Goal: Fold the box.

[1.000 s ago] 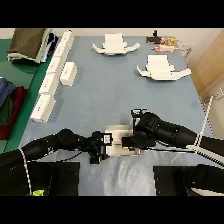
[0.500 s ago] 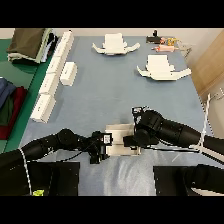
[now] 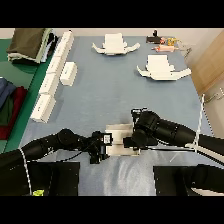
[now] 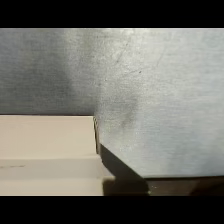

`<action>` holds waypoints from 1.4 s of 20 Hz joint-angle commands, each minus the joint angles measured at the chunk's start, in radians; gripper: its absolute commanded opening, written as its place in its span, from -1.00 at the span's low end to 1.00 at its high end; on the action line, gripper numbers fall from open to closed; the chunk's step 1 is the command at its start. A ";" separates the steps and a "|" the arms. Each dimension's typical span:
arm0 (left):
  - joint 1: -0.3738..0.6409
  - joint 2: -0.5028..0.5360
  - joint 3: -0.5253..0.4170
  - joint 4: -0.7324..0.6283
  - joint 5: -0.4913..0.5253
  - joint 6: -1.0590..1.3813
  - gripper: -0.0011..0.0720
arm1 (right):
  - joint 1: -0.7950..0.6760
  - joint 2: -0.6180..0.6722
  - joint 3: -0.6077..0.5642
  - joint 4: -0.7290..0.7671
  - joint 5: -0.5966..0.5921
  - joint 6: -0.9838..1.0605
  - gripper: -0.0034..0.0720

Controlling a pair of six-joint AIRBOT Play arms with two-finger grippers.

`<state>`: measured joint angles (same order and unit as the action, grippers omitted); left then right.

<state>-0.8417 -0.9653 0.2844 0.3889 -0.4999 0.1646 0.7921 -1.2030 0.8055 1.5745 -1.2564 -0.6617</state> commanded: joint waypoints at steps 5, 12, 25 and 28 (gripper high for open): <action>0.000 0.001 0.001 0.000 0.000 0.000 0.32 | 0.002 -0.003 -0.001 0.011 0.005 0.007 -0.90; 0.000 0.001 0.001 0.000 0.000 0.000 0.32 | 0.000 0.024 0.006 0.019 -0.005 0.005 0.66; 0.000 0.001 0.001 0.000 0.000 0.000 0.32 | -0.185 0.271 0.111 -0.198 -0.273 -0.195 -0.90; 0.000 0.001 0.001 0.000 0.000 0.000 0.32 | -0.406 0.200 0.103 -0.063 -0.131 -0.414 -0.90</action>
<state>-0.8417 -0.9653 0.2844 0.3889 -0.4999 0.1646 0.5510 -0.9672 0.9108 1.4258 -1.4761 -0.8783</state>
